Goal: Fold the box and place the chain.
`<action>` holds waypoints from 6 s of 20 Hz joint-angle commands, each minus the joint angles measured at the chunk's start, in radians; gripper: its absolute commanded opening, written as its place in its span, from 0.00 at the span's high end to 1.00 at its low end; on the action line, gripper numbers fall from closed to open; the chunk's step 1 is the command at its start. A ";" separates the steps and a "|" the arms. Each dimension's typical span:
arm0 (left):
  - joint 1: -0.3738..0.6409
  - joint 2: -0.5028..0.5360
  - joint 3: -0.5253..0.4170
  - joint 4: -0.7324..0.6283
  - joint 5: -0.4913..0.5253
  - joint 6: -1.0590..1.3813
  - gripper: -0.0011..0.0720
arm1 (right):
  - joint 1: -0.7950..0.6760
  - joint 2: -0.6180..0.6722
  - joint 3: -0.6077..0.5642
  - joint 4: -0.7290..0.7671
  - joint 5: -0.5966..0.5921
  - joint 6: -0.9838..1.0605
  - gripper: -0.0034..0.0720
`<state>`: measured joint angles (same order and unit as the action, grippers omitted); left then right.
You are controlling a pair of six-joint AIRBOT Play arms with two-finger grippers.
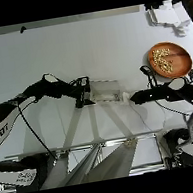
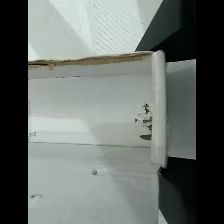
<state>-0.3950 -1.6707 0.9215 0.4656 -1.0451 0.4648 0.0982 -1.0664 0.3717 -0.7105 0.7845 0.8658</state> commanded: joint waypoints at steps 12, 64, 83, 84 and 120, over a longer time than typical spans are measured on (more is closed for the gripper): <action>0.001 0.000 0.001 0.002 -0.003 0.002 0.69 | 0.000 -0.035 -0.005 0.020 -0.064 0.062 0.96; 0.001 0.002 0.001 -0.005 -0.006 0.002 0.69 | -0.067 0.031 -0.005 0.298 0.100 0.016 0.95; 0.000 0.002 0.001 -0.005 -0.006 0.002 0.69 | -0.007 0.223 -0.004 0.225 0.002 -0.022 0.85; 0.000 0.002 0.001 -0.005 -0.006 0.002 0.69 | -0.035 0.242 -0.005 0.173 -0.001 0.002 0.94; 0.000 0.002 0.001 -0.005 -0.006 0.002 0.69 | -0.029 -0.010 -0.159 0.764 0.068 -0.224 0.74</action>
<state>-0.3950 -1.6699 0.9215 0.4606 -1.0512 0.4667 0.0685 -1.0752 0.2127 0.0124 0.8249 0.6495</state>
